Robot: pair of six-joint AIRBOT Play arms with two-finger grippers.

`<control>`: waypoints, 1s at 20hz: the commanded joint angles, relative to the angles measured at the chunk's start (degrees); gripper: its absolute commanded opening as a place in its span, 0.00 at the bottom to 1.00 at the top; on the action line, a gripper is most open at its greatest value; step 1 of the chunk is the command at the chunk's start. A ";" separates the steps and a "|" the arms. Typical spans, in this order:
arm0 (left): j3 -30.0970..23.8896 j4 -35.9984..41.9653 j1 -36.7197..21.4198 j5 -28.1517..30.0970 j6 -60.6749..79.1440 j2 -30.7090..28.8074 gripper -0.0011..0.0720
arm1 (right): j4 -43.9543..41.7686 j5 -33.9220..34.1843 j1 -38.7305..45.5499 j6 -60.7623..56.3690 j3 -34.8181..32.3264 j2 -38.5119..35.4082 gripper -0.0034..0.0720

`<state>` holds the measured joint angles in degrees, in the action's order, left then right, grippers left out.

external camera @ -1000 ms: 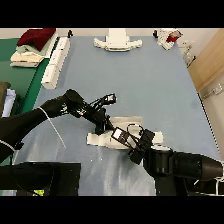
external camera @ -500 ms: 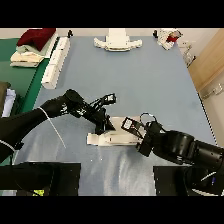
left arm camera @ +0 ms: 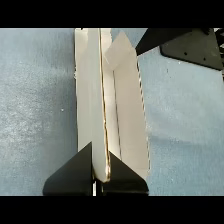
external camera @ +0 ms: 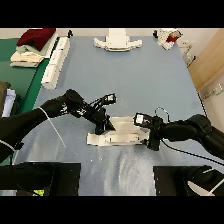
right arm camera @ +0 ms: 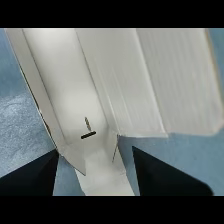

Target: Fold the box.

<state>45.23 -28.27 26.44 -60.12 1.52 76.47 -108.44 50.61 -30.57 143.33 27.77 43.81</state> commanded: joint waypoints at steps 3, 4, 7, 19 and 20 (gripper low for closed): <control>0.02 -0.02 0.00 -0.02 0.00 0.00 0.03 | -16.98 1.33 9.57 23.80 -0.22 3.82 1.00; 0.02 -0.02 0.02 -0.02 0.00 0.00 0.03 | -17.03 1.53 9.53 23.80 -0.24 4.85 1.00; 0.02 -0.02 0.00 -0.02 0.00 0.00 0.03 | -17.57 1.33 9.49 23.67 -0.22 5.84 1.00; 0.02 -0.02 0.00 -0.02 0.00 0.00 0.03 | -16.96 3.87 9.53 22.80 -0.22 6.93 1.00; 0.02 -0.02 0.02 -0.04 0.00 0.00 0.03 | -17.46 3.89 9.55 24.79 -0.22 7.50 1.00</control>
<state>45.23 -28.27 26.46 -60.20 1.50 76.47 -125.10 54.28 -21.08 163.13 27.57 50.37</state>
